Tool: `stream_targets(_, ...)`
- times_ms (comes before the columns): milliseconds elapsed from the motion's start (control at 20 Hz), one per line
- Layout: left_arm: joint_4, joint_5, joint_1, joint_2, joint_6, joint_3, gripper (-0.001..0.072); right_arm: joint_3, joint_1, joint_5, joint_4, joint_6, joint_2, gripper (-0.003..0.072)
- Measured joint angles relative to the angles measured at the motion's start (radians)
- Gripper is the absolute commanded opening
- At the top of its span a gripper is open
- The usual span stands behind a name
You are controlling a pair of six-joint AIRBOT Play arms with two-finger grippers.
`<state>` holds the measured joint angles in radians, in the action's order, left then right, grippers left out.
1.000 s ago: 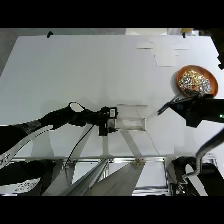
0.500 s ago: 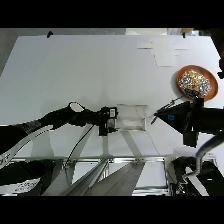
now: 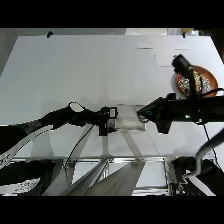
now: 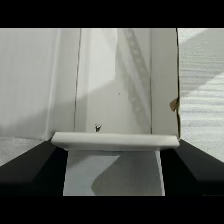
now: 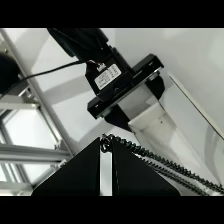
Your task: Fold the box and place the chain.
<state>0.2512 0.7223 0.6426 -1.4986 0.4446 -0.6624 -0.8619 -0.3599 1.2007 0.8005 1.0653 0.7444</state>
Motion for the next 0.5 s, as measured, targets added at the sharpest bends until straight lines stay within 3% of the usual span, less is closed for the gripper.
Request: stream_targets(500,0.0,0.0,0.0,0.0,0.0,0.0,0.0206,0.137,-0.158,-0.21,0.08,0.008,0.193,0.002)
